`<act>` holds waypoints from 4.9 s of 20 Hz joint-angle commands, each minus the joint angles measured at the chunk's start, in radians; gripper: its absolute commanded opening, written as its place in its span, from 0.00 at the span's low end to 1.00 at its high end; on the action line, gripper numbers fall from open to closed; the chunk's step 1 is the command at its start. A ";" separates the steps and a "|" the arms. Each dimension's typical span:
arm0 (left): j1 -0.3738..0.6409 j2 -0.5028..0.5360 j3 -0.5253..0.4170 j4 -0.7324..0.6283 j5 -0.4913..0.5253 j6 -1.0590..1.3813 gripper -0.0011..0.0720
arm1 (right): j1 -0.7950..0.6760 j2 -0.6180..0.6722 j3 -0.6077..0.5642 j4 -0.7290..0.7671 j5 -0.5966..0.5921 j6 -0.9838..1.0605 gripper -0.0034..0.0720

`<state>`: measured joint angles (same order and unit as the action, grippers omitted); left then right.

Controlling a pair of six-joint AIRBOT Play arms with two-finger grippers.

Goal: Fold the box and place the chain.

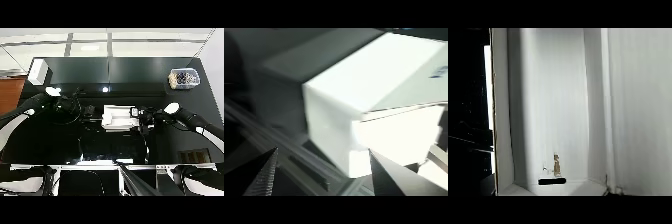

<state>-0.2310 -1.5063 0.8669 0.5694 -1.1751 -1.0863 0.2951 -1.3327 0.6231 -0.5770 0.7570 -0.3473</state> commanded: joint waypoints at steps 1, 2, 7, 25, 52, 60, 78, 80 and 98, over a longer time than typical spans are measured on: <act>-0.013 -0.001 0.003 -0.051 -0.011 0.017 0.87 | 0.000 0.000 0.000 0.000 0.000 0.000 0.36; -0.013 -0.001 0.003 -0.051 -0.013 0.017 0.87 | 0.000 0.000 0.000 0.000 0.000 0.000 0.36; -0.020 0.002 0.003 -0.055 -0.002 -0.027 0.69 | 0.000 0.000 0.000 0.000 0.000 0.000 0.36; -0.330 0.027 0.185 0.570 0.181 -0.686 0.68 | 0.000 0.000 0.000 0.000 0.000 0.000 0.36; -0.558 -0.092 0.341 0.935 0.078 -1.191 0.18 | 0.000 0.000 0.000 0.000 0.000 0.000 0.36; -0.563 -0.093 0.342 0.933 0.071 -1.192 0.69 | 0.000 0.000 0.000 0.000 0.000 0.000 0.36; -0.555 -0.091 0.354 0.973 0.041 -1.191 0.05 | 0.000 0.122 0.000 -0.119 0.028 0.079 0.83; -0.555 -0.091 0.354 0.970 0.042 -1.191 0.05 | 0.000 0.129 0.000 -0.171 0.037 0.084 0.83; -0.555 -0.091 0.354 0.963 0.048 -1.192 0.05 | 0.050 0.068 0.000 0.079 -0.005 0.138 0.28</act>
<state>-0.7868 -1.5978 1.2201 1.5333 -1.1294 -2.2776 0.3325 -1.2427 0.6228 -0.5606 0.7849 -0.2188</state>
